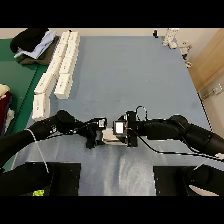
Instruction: Fold the box.
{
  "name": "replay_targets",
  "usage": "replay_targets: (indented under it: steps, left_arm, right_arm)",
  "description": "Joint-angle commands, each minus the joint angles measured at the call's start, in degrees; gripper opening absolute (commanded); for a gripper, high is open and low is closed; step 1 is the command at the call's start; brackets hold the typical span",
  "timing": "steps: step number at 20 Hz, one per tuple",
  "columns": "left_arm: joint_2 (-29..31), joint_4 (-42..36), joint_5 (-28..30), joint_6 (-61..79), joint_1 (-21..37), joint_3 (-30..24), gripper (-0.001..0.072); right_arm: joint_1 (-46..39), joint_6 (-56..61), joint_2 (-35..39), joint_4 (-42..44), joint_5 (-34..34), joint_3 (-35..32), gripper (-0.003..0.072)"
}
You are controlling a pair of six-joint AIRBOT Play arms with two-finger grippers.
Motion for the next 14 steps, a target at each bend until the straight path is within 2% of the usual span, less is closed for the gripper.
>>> replay_targets:
  steps: [1,8,10,12,13,14]
  left_arm:
    - [0.0,0.1,-0.1,0.0,0.0,0.0,0.0413]
    - [0.0,0.0,-0.1,0.0,0.0,0.0,0.0413]
    - [0.0,0.0,-0.1,0.0,0.0,0.0,0.0413]
    - [0.0,0.0,-0.1,0.0,0.0,0.0,0.0413]
    - [0.0,0.0,-0.1,0.0,0.0,0.0,0.0413]
    - [0.0,0.0,-0.1,0.0,0.0,0.0,0.0414]
  right_arm:
    - [0.0,0.0,0.1,-1.1,1.9,0.0,0.0580]
    - [0.0,0.0,-0.3,0.4,-0.2,-1.8,0.0575]
    - [0.1,0.0,-0.3,1.8,-1.6,-2.0,0.0504]
    - [0.1,0.0,-0.3,1.9,-2.0,-2.0,0.0502]
    - [0.1,0.0,-0.3,1.9,-2.0,-2.0,0.0448]
    - [0.1,0.0,-0.3,2.0,-2.1,-2.0,0.0356]
